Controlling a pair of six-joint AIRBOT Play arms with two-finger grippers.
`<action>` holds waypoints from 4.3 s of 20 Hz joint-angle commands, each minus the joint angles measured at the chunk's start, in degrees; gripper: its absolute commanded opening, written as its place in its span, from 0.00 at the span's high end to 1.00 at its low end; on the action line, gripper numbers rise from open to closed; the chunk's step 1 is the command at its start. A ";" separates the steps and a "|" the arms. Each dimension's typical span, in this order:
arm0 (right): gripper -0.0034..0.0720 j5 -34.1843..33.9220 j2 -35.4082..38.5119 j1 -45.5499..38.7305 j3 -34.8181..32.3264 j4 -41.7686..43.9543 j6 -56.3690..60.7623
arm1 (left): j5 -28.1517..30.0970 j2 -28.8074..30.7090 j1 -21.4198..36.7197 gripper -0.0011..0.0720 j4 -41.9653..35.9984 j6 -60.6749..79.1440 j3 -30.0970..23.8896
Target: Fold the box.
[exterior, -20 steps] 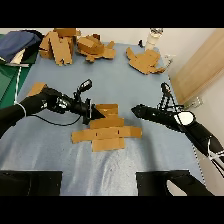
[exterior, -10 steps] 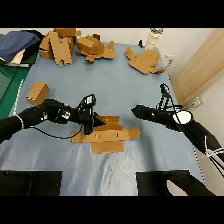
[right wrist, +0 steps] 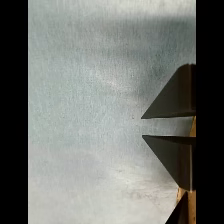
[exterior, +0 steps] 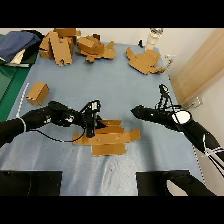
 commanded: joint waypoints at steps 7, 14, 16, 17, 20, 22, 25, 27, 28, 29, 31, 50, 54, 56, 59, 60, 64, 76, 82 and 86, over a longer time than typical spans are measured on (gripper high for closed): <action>0.74 0.07 -0.13 0.02 0.00 -0.85 -0.24 | 0.39 0.11 0.20 0.97 0.20 0.22 -1.84; 0.75 -0.04 -0.13 0.02 0.00 -1.05 -0.22 | -3.15 0.11 0.20 0.97 -5.51 6.40 -1.36; 0.75 -0.09 -0.13 0.00 0.00 -1.05 -0.22 | -3.32 0.11 0.20 0.97 -5.35 7.65 -1.31; 0.75 -0.09 -0.13 0.00 0.00 -1.05 -0.22 | -3.32 0.15 0.20 0.97 -5.38 9.14 -1.31; 0.75 -0.11 -0.13 0.02 0.00 -1.05 -0.22 | -3.63 0.22 0.20 0.97 -5.33 10.08 -1.31; 0.75 -0.11 -0.13 0.00 0.00 -1.05 -0.22 | -3.45 0.17 0.20 0.97 -5.29 10.08 -1.33; 0.75 -0.11 -0.13 0.02 0.00 -1.05 -0.24 | -3.39 -0.09 0.20 0.97 -2.56 9.99 -1.55; 0.75 -0.11 -0.13 0.02 0.00 -1.44 -0.22 | -2.38 -0.09 0.20 0.97 -1.53 8.57 -2.14; 0.75 -0.11 -0.13 0.02 0.00 -1.44 -0.22 | -2.40 -0.09 0.20 0.97 -1.49 8.33 -2.47; 0.75 -0.11 -0.13 0.02 0.00 -1.44 -0.22 | -2.45 -0.09 0.17 0.97 -1.46 8.22 -2.75; 0.75 -0.11 -0.13 0.00 0.00 -1.44 -0.22 | -2.51 -0.07 0.13 0.97 -1.49 7.67 -2.89; 0.75 -0.07 -0.13 0.02 0.00 -2.29 -0.24 | -3.69 -0.07 0.15 0.97 -1.46 0.72 -2.89; 0.75 -0.07 -0.13 0.00 0.00 -2.21 -0.07 | -3.65 -0.07 0.15 0.97 -1.49 0.31 -2.89; 0.74 0.02 -0.13 0.00 0.00 -1.36 5.22 | -3.61 -0.07 0.22 0.97 -1.49 0.31 -2.86; 0.74 1.40 -0.11 0.00 0.35 -3.48 3.56 | -3.61 -0.07 0.22 0.97 -1.51 0.35 -2.86; 0.74 2.12 0.02 0.00 0.50 -4.72 2.38 | -3.61 -0.07 0.20 0.97 -1.53 0.37 -2.86; 0.74 2.12 6.05 5.44 0.92 -19.26 -1.01 | -3.67 -0.07 0.15 0.97 -1.53 0.35 -2.86; 0.38 16.63 11.28 52.89 -4.81 -47.10 10.34 | -3.69 -0.07 0.15 0.97 -1.55 0.35 -2.86; 0.36 16.92 4.70 54.40 -4.81 -50.01 10.05 | -3.69 -0.07 0.15 0.97 -1.55 0.37 -2.86; 0.36 15.34 3.15 54.40 -4.81 -54.21 9.01 | -3.67 -0.07 0.15 0.97 -1.57 0.37 -2.86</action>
